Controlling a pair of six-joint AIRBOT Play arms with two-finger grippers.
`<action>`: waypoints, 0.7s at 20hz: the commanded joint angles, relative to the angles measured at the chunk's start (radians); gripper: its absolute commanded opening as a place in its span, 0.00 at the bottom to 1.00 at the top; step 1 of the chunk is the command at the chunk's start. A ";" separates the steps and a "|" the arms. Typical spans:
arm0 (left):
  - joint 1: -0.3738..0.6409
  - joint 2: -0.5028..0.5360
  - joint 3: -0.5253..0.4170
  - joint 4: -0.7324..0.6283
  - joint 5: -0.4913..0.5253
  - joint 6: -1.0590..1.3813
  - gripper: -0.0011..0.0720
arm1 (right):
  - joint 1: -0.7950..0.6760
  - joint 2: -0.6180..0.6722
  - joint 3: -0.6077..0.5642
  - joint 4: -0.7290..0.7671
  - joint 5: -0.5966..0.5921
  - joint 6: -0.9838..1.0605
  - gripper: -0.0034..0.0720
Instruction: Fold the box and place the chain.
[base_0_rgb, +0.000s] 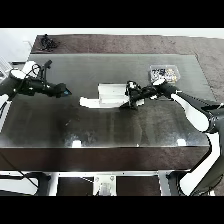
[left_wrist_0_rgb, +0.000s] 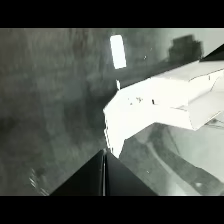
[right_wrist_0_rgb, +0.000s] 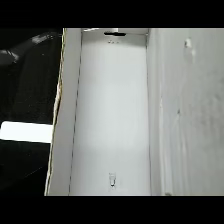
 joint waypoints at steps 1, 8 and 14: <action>0.001 -0.033 -0.012 0.005 -0.015 -0.089 0.04 | 0.000 0.000 0.000 0.000 0.000 0.000 0.80; -0.053 -0.091 -0.068 -0.012 0.060 -0.174 0.04 | 0.000 0.000 0.000 0.000 0.000 0.000 0.80; -0.089 -0.171 -0.068 -0.186 0.078 -0.059 0.04 | 0.000 0.000 0.000 0.000 0.000 0.000 0.80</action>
